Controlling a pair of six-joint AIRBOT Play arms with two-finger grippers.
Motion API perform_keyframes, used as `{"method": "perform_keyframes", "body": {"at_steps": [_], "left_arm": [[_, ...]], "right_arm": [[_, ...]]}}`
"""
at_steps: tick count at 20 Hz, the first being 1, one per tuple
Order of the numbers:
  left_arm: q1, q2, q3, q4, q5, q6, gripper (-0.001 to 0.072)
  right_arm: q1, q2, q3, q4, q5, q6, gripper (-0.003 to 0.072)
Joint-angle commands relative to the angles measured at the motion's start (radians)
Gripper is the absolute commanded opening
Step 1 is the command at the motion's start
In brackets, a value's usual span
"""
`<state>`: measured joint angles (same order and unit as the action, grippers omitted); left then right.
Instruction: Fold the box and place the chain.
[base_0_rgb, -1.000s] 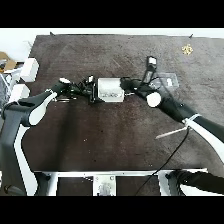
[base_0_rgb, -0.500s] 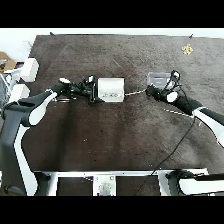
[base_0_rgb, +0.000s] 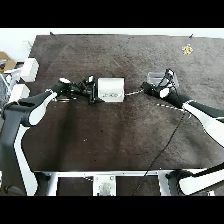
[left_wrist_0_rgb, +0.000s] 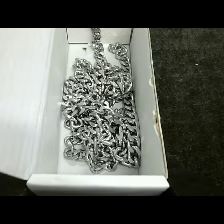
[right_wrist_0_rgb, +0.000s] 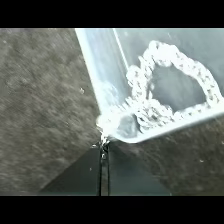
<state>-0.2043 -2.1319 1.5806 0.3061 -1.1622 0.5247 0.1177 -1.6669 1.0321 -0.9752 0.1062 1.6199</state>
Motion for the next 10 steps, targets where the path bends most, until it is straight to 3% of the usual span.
{"method": "perform_keyframes", "body": {"at_steps": [1, 6, 10], "left_arm": [[0.001, 0.000, 0.000, 0.000, 0.000, 0.000, 0.0222], [0.001, 0.000, 0.000, 0.000, 0.000, 0.000, 0.0222], [0.001, 0.000, 0.000, 0.000, 0.000, 0.000, 0.0222]], "right_arm": [[0.029, 0.076, 0.010, -0.011, 0.035, -0.005, 0.0005], [0.143, 0.421, 0.010, -0.191, 0.044, -0.004, 0.0005], [0.248, 0.586, 0.010, -0.235, 0.032, -0.004, 0.0004]]}}
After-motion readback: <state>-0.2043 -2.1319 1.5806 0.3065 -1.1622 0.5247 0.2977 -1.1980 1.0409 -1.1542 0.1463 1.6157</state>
